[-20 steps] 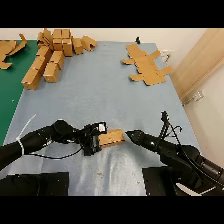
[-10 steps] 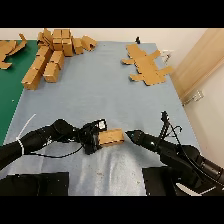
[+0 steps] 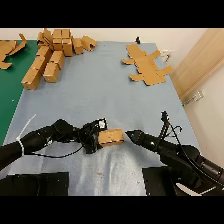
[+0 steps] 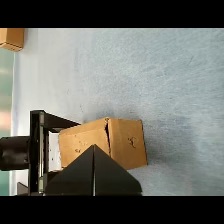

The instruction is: Fold the box.

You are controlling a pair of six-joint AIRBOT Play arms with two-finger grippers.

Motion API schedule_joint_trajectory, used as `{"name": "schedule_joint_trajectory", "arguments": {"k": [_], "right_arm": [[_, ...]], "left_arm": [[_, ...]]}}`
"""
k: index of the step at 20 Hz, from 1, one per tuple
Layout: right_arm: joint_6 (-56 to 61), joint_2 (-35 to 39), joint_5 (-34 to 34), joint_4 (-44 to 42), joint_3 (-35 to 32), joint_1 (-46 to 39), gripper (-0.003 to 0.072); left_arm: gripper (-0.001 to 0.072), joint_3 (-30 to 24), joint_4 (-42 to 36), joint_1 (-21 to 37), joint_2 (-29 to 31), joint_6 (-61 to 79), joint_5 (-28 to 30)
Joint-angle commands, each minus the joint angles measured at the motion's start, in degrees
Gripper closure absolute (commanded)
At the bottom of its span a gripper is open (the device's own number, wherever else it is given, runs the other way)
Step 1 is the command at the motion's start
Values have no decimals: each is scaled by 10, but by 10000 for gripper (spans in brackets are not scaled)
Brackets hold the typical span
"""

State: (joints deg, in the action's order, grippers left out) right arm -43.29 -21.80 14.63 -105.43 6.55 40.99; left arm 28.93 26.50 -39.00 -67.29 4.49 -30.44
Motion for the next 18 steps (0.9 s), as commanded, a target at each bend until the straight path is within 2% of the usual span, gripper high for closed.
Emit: {"name": "schedule_joint_trajectory", "arguments": {"k": [1, 7, 8, 9, 10, 14, 18], "right_arm": [[0, 0, 0, 0, 0, 0, 684], [0, 0, 0, 0, 0, 0, 684], [0, 0, 0, 0, 0, 0, 684], [0, 0, 0, 0, 0, 0, 685], [0, 0, 0, 0, 0, 0, 684], [0, 0, 0, 0, 0, 0, 685], [0, 0, -4, 0, 0, 0, 684]], "left_arm": [[-4, 0, 1, -21, 0, 8, 5], [-2, 0, 1, -35, 0, 7, 31], [33, 0, 1, -35, 0, 3, 36], [205, 0, 1, -35, 0, 1, 39], [249, 0, 3, -35, 0, 1, 39], [250, 0, 3, -35, 2, -1, 39], [249, 1, 3, -20, 37, -37, 55]]}}
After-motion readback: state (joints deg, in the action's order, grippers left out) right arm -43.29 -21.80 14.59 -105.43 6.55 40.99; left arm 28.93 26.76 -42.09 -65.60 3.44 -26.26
